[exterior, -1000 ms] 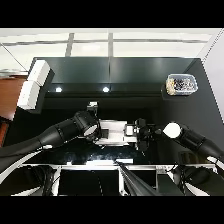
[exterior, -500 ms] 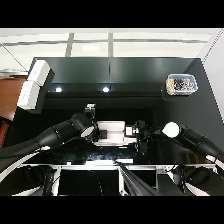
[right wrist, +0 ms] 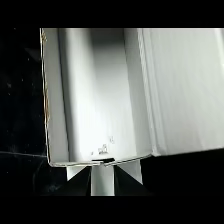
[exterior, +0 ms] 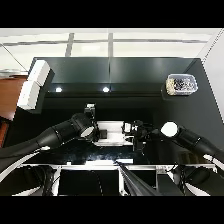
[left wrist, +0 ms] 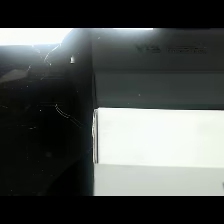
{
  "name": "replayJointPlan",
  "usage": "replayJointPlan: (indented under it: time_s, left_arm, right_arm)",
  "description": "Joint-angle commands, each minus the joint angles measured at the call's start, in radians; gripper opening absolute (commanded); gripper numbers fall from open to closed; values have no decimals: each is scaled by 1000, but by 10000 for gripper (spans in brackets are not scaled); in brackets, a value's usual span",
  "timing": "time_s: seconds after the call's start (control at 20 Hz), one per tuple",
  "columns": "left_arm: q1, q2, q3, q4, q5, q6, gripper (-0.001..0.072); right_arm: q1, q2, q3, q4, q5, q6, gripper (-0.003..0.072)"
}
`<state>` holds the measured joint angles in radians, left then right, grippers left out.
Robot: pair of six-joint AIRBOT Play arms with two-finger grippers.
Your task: Fold the box and place the chain.
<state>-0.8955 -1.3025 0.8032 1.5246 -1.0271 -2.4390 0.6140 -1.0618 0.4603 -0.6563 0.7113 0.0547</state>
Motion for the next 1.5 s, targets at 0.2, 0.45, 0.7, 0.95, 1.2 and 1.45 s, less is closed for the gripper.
replayJointPlan:
  time_s: [0.2,0.45,0.7,0.95,1.2,1.45]
  left_arm:
    - [0,-1,0,-1,4,0,29]
    - [0,-1,0,-16,5,0,29]
    - [0,-1,0,-16,3,0,29]
    - [0,-1,0,-16,1,0,29]
    - [0,-1,0,-16,-6,0,29]
    - [0,-1,0,-16,-6,0,29]
  right_arm:
    - [84,-41,1,139,-106,36,163]
    - [101,-61,1,166,-157,35,174]
    - [100,-61,1,166,-157,35,267]
    - [99,-59,1,143,-174,36,201]
    - [1,20,29,3,-49,316,28]
    - [-291,161,81,-29,215,711,29]
